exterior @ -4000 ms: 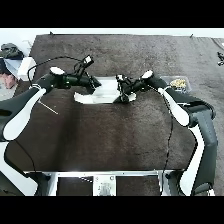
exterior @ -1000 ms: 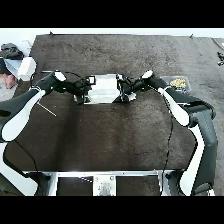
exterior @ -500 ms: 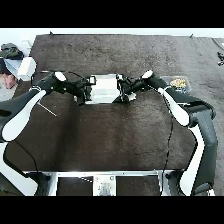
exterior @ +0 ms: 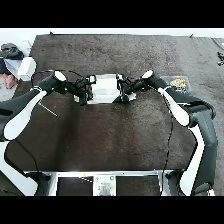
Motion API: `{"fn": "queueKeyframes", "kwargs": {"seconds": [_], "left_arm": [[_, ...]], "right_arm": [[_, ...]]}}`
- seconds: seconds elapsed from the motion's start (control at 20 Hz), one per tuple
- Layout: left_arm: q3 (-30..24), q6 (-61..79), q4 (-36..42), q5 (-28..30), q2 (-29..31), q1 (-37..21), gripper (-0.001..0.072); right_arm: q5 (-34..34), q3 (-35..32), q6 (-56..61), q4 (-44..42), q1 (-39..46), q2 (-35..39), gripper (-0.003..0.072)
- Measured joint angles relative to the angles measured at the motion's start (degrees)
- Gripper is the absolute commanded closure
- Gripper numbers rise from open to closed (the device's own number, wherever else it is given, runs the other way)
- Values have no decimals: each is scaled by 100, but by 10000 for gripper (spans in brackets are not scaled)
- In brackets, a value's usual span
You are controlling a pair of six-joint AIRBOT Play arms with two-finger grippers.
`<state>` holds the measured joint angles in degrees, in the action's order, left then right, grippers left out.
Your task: Fold the box and place the chain.
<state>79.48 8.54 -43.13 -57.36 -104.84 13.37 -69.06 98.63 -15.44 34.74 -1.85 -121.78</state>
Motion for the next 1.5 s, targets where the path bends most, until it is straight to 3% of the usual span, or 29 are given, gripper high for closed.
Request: {"fn": "queueKeyframes", "kwargs": {"seconds": [0.15,0.2,0.25,0.4,0.45,0.5,0.55,0.75,0.8,0.85,0.9,0.95,1.05,1.1,1.2,1.5], "left_arm": [[0,175,232,-37,-81,0,570],[0,219,284,-42,-94,2,483],[0,264,343,-55,-105,2,454],[0,391,483,-48,-122,2,452],[0,413,511,-44,-125,2,414],[0,448,540,-37,-129,2,174],[0,455,568,-15,-129,4,89],[0,487,595,7,-131,2,88],[0,496,599,26,-131,2,101],[0,494,599,39,-131,2,217],[0,496,608,79,-133,2,414],[0,496,612,146,-138,2,510],[-2,498,597,140,-138,-44,614],[-4,498,597,138,-138,-94,619],[-4,498,584,85,-129,-232,697],[4,-42,527,-192,109,-457,702]], "right_arm": [[-4,0,-7,2,0,0,413],[-2,0,-7,4,0,0,413],[-4,0,-7,2,0,0,413],[-2,0,-7,4,0,0,413],[-2,0,-4,4,0,0,413],[-2,0,-4,4,0,0,413],[-4,0,-7,4,0,0,413],[-15,0,0,7,0,0,413],[-15,0,0,7,0,0,413],[-13,0,2,7,0,0,412],[-11,0,9,4,0,0,413],[-7,0,20,0,0,0,413],[11,0,20,-9,0,0,413],[17,0,22,-17,-2,0,413],[15,0,20,-15,-2,0,413],[13,0,15,-11,-2,0,413]]}}
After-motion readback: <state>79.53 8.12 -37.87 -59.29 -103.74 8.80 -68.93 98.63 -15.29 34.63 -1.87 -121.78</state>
